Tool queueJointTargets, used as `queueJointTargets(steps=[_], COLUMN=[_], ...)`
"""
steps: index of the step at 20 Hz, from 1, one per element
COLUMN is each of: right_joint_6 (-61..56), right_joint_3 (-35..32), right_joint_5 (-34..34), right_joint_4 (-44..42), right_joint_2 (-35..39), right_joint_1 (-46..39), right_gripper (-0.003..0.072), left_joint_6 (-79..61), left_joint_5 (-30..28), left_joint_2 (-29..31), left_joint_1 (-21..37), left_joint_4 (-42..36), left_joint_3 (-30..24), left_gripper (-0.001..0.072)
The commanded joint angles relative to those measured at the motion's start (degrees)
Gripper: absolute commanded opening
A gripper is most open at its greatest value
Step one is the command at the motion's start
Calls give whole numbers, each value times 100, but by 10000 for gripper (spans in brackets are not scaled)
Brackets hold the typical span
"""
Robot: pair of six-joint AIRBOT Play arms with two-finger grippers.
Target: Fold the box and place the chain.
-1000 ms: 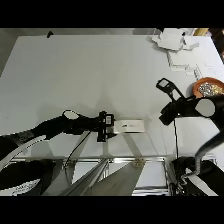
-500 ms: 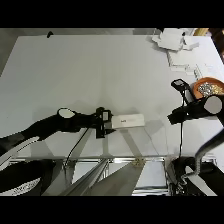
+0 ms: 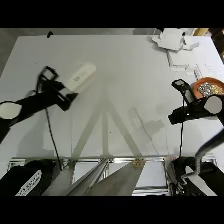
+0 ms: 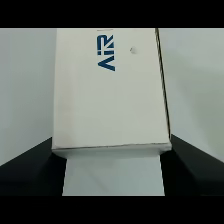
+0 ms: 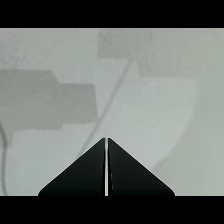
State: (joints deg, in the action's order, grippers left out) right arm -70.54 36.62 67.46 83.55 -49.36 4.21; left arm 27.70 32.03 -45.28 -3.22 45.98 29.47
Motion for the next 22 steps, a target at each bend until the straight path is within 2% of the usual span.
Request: queueJointTargets(steps=[1,3,6,7,8,9,11,12,13,18,22], right_joint_6=[-7,-7,-7,-7,-7,-7,-7,-7,-7,-7,-7], right_joint_3=[-2,-2,-2,-2,-2,-2,-2,-2,-2,-2,-2], right_joint_5=[2,2,2,2,2,4,2,2,2,2,2], right_joint_4=[0,0,0,0,0,0,0,0,0,0,0], right_joint_2=[-2,-2,-2,-2,-2,-2,-2,-2,-2,-2,-2], right_joint_1=[-4,-4,-4,-4,-4,-4,-4,-4,-4,-4,-4], right_gripper=[21,21,21,21,21,21,21,21,21,21,21], left_joint_6=[2398,2924,3084,3077,3082,3084,3084,3082,3082,3082,3084], left_joint_5=[726,850,1180,1261,1333,1397,1467,1499,1497,1624,1786], left_joint_2=[337,275,42,-50,-149,-232,-348,-352,-345,-245,455], left_joint_1=[1478,1967,2258,2258,2253,2253,2251,2245,2240,2240,2240], left_joint_4=[2020,2358,2551,2581,2586,2586,2590,2590,2590,2608,2608], left_joint_3=[-35,-160,-214,-214,-214,-214,-214,-214,-214,-214,-214], left_gripper=[154,156,158,205,352,451,464,527,681,697,696])
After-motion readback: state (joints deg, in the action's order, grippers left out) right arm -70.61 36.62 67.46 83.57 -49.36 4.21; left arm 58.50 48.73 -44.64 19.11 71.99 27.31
